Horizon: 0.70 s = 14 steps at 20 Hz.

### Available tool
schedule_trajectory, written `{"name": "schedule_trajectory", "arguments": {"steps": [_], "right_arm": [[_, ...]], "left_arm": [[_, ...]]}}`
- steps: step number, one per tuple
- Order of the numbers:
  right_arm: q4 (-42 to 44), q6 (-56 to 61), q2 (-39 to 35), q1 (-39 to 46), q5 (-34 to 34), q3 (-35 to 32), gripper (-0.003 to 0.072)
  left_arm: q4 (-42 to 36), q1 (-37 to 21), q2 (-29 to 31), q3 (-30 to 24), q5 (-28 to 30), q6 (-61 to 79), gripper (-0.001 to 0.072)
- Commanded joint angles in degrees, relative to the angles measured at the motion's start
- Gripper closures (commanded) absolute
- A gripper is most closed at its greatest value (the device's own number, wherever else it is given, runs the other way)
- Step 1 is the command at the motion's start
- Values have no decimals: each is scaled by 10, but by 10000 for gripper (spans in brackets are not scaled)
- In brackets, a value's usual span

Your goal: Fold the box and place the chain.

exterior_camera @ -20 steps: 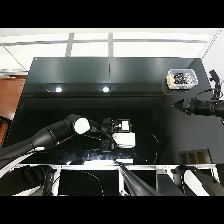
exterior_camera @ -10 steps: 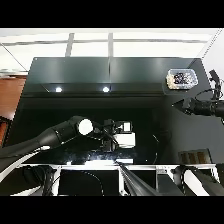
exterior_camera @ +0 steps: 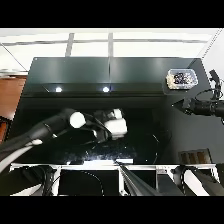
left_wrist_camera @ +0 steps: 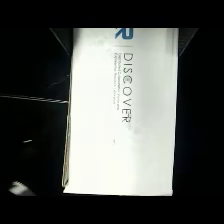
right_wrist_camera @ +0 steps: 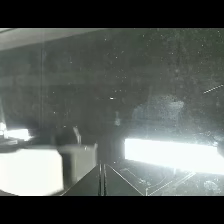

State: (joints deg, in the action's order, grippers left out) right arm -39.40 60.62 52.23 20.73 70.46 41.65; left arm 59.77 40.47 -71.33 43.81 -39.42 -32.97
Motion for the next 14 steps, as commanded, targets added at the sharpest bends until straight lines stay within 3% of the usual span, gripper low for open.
{"name": "schedule_trajectory", "arguments": {"steps": [1, 5, 8, 11, 14], "right_arm": [[4, 1, 0, 0, 0, 0, 646], [4, 5, 0, 0, 1, 0, 645], [4, 5, 0, 0, 0, 0, 645], [4, 11, 0, 0, 0, 0, 645], [4, 25, 0, 0, 3, 0, 645]], "left_arm": [[75, -159, 32, 12, -17, -90, 408], [90, -400, -32, 117, -29, -141, 408], [90, -532, -154, 273, -90, -166, 408], [91, -599, -283, 433, -132, -206, 407], [130, -615, -385, 558, -137, -240, 407]]}}
